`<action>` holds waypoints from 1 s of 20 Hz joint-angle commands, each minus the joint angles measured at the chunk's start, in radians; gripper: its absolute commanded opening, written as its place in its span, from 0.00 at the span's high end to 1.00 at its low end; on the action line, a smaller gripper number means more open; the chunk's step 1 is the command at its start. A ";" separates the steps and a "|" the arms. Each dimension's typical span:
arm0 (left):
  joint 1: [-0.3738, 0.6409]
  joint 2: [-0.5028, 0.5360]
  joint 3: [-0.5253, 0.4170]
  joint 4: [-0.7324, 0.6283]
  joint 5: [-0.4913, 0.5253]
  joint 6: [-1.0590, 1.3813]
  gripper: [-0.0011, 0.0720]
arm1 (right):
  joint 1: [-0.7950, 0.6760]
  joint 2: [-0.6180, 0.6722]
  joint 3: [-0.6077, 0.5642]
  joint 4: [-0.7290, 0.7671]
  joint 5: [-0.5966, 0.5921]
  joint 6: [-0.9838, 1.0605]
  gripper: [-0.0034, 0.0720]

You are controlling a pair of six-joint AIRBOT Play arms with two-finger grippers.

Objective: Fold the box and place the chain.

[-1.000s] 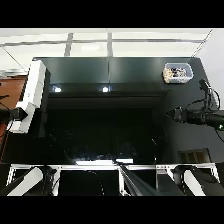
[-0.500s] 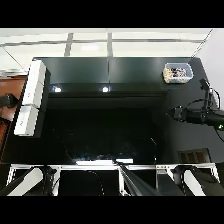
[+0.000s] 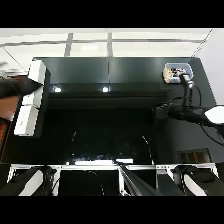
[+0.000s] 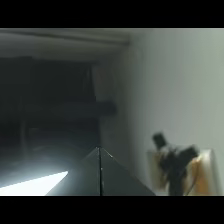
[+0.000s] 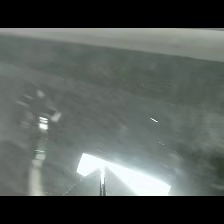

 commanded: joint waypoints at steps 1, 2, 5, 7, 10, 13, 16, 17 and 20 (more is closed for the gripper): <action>-0.233 0.154 -0.244 0.234 0.272 -0.120 0.96 | 0.070 -0.042 0.000 -0.377 -0.069 0.275 0.94; -0.259 0.174 -0.288 0.288 0.316 -0.159 0.95 | 0.060 -0.055 0.000 -0.469 -0.070 0.361 0.94; -0.266 0.183 -0.310 0.311 0.325 -0.182 0.95 | 0.029 -0.062 0.000 -0.580 -0.069 0.419 0.94; -0.266 0.181 -0.311 0.310 0.326 -0.182 0.95 | 0.026 -0.062 0.000 -0.581 -0.070 0.419 0.94; -0.266 0.178 -0.311 0.310 0.325 -0.182 0.95 | 0.026 -0.062 0.000 -0.581 -0.071 0.419 0.94; -0.266 0.178 -0.311 0.310 0.326 -0.182 0.95 | 0.026 -0.062 0.000 -0.581 -0.071 0.419 0.94; -0.266 0.178 -0.311 0.310 0.326 -0.182 0.95 | 0.026 -0.062 0.000 -0.581 -0.071 0.419 0.94; -0.266 0.178 -0.311 0.310 0.326 -0.182 0.95 | 0.026 -0.062 0.000 -0.581 -0.071 0.419 0.94; -0.266 0.178 -0.311 0.310 0.326 -0.182 0.95 | 0.026 -0.062 0.000 -0.581 -0.071 0.419 0.94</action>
